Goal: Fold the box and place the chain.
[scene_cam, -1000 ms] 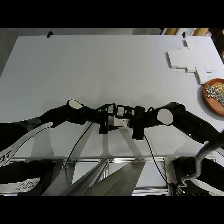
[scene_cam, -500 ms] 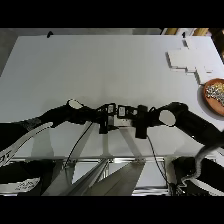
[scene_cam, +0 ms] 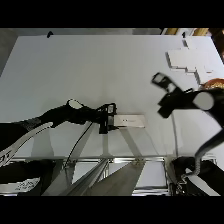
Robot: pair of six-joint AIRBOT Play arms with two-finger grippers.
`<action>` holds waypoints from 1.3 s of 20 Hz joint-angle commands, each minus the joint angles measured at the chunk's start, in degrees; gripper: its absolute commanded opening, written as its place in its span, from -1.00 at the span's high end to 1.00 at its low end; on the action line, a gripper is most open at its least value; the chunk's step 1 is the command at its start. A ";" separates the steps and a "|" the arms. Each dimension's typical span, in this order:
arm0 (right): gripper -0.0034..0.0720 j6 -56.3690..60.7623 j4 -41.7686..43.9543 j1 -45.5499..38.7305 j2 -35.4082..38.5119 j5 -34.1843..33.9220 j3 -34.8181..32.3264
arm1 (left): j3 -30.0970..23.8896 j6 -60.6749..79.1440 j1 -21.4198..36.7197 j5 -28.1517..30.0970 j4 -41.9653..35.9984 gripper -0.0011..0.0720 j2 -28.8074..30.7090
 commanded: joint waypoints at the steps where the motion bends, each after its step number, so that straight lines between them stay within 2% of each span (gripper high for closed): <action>1: 0.85 9.64 -0.13 -16.13 0.02 1.40 -0.33 | 0.04 0.00 0.04 0.02 0.00 0.67 0.02; 3: 0.86 15.93 1.49 -21.79 -0.11 0.66 -1.07 | 0.04 0.02 0.04 0.02 0.02 0.67 0.00; 5: 0.86 16.52 1.36 -23.96 -0.11 1.05 -1.75 | 0.04 0.02 0.04 0.02 0.02 0.67 0.02; 17: 0.86 16.50 1.03 -24.17 -0.09 2.05 -1.95 | 0.04 -0.44 0.46 0.11 -0.48 0.67 1.09; 20: 0.86 16.50 1.03 -24.20 -0.09 2.05 -1.95 | 0.04 -5.44 4.04 0.15 2.21 0.67 7.91; 23: 0.86 16.50 1.03 -24.17 -0.09 2.05 -1.95 | 0.04 -23.74 11.41 3.69 9.29 0.67 18.23; 24: 0.86 16.50 1.03 -24.17 -0.09 2.05 -1.95 | 0.04 -32.28 14.38 6.12 13.62 0.56 21.55; 25: 0.86 16.50 1.03 -24.17 -0.09 2.05 -1.95 | 0.04 -42.21 18.08 8.41 20.00 0.31 25.16; 26: 0.86 16.50 1.03 -24.17 -0.09 2.05 -1.95 | 0.04 -51.74 21.88 9.90 27.15 0.18 28.41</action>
